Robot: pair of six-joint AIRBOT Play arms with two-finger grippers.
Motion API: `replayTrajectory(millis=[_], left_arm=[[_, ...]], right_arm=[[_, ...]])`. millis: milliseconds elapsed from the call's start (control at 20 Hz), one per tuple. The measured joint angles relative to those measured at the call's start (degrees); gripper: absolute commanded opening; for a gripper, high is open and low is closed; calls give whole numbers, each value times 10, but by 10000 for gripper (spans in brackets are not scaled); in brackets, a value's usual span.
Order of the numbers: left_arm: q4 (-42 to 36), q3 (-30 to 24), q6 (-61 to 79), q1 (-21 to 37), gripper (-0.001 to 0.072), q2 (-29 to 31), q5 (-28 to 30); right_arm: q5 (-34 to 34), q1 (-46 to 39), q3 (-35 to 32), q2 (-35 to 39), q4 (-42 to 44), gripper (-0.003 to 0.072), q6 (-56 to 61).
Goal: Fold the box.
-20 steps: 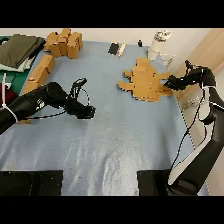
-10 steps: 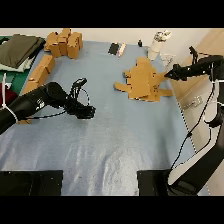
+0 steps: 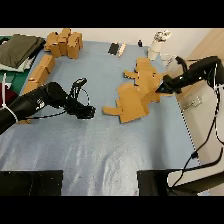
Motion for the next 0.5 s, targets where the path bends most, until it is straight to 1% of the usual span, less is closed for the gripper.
replayTrajectory(millis=[200,250,300,350,500], left_arm=[[0,0,0,0,12,0,0],[0,0,0,0,12,0,0],[0,0,0,0,12,0,0],[0,0,0,0,12,0,0],[0,0,0,0,12,0,0]], right_arm=[[70,72,-200,129,-56,2,55],[84,87,-240,155,-72,51,71],[96,98,-270,174,-87,257,84],[105,106,-295,188,-97,349,94],[125,122,-339,202,-116,343,109]])
